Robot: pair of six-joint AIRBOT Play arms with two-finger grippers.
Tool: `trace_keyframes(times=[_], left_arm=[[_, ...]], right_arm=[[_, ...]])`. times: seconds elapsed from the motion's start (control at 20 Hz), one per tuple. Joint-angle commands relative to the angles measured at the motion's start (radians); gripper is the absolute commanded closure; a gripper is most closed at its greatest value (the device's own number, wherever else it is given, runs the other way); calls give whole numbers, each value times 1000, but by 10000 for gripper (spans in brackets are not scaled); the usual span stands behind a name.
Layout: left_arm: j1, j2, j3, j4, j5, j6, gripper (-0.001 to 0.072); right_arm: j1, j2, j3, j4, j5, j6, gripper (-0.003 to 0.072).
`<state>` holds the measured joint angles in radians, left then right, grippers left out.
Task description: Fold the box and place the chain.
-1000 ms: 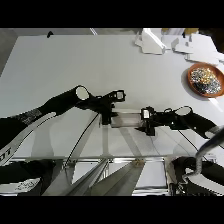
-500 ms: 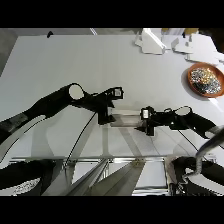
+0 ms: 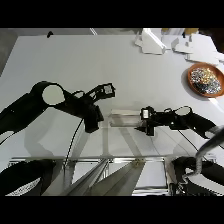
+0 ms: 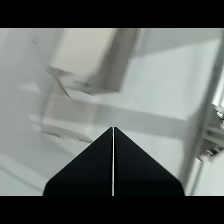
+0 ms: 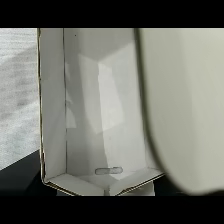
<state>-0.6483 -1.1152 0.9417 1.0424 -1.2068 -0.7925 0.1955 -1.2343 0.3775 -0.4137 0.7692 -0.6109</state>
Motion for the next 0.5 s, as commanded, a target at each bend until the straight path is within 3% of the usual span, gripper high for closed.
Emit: trace_keyframes(times=[0.0,0.25,0.45], left_arm=[[-67,32,1,38,-116,-71,707],[-262,-31,1,114,175,-64,706],[-312,-157,1,133,322,-64,703]], right_arm=[[0,0,1,0,0,0,423],[0,0,1,0,1,0,423],[0,0,1,0,1,0,423]])
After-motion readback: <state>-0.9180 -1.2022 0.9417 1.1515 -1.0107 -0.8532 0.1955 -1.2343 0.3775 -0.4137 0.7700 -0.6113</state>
